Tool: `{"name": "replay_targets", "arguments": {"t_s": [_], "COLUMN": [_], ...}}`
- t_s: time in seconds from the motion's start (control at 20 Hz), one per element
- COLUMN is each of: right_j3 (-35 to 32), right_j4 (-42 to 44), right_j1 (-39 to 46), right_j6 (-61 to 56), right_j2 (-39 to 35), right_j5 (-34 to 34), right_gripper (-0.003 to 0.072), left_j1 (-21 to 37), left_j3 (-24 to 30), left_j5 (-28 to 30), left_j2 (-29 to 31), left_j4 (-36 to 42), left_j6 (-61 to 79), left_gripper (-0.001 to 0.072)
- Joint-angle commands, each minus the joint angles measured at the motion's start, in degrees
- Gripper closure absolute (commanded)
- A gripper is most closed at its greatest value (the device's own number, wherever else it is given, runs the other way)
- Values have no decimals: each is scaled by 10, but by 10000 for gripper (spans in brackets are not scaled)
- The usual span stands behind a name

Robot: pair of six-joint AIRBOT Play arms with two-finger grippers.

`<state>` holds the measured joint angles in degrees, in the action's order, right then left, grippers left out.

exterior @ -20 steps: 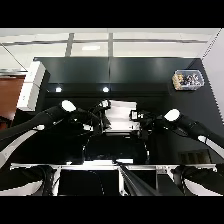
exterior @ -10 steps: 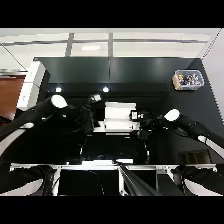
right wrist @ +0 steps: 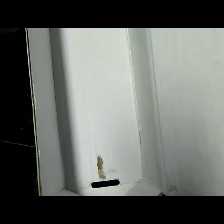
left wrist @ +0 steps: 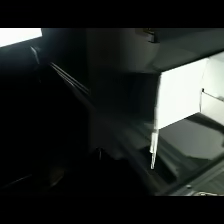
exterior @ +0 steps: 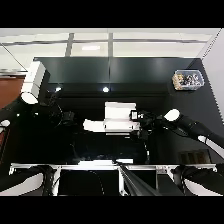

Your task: Fold the box and place the chain.

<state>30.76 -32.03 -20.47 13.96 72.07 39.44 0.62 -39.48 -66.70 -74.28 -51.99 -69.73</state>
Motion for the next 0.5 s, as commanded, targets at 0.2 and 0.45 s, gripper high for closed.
{"name": "replay_targets", "arguments": {"t_s": [0.2,0.45], "right_j3": [0,0], "right_j4": [0,0], "right_j1": [0,0], "right_j6": [0,0], "right_j2": [0,0], "right_j5": [0,0], "right_gripper": [454,454], "left_j1": [-66,-118], "left_j3": [3,-30], "left_j5": [17,15], "left_j2": [-102,-124], "left_j4": [162,160], "left_j6": [38,55], "left_gripper": [681,681]}}
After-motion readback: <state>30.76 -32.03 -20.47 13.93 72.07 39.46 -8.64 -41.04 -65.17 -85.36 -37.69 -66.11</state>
